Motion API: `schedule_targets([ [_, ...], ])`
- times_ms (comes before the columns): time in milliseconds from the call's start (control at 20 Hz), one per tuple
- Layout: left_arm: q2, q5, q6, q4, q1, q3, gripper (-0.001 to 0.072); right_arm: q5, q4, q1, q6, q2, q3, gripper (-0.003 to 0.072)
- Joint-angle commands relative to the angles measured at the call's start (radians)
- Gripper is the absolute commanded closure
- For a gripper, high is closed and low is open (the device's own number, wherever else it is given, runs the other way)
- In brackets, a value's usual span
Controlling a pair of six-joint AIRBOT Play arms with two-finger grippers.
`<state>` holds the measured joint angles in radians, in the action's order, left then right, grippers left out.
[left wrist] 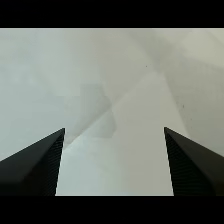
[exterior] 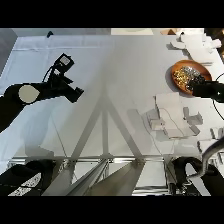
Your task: Fold the box and place the chain.
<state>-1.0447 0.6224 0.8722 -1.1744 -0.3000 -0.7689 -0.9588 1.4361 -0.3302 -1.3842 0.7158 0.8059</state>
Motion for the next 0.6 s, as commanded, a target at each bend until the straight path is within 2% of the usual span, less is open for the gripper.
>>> schedule_targets([
  [0, 0.001, 0.000, 0.000, 0.000, 0.000, 0.000, 0.0015, -0.023, 0.037, 0.000, 0.000, 0.002, 0.000, 0.0647],
  [50, 0.001, 0.000, 0.000, 0.000, -0.001, 0.000, 0.0015, -0.059, 0.083, 0.000, 0.000, 0.008, 0.000, 0.0574],
  [150, 0.001, 0.000, 0.000, 0.000, -0.001, 0.000, 0.0015, -0.155, 0.186, 0.000, 0.000, 0.040, 0.000, 0.0525],
  [250, 0.001, 0.000, 0.000, 0.000, -0.001, 0.000, 0.0015, -0.219, 0.260, 0.000, -0.004, 0.088, 0.000, 0.0343],
  [450, 0.001, 0.000, 0.000, 0.000, -0.001, 0.000, 0.0015, -0.276, 0.277, 0.000, -0.003, 0.213, 0.000, 0.0336],
  [550, 0.001, 0.000, 0.000, 0.000, -0.001, 0.000, 0.0015, -0.338, 0.323, 0.000, -0.003, 0.291, 0.001, 0.0284],
])
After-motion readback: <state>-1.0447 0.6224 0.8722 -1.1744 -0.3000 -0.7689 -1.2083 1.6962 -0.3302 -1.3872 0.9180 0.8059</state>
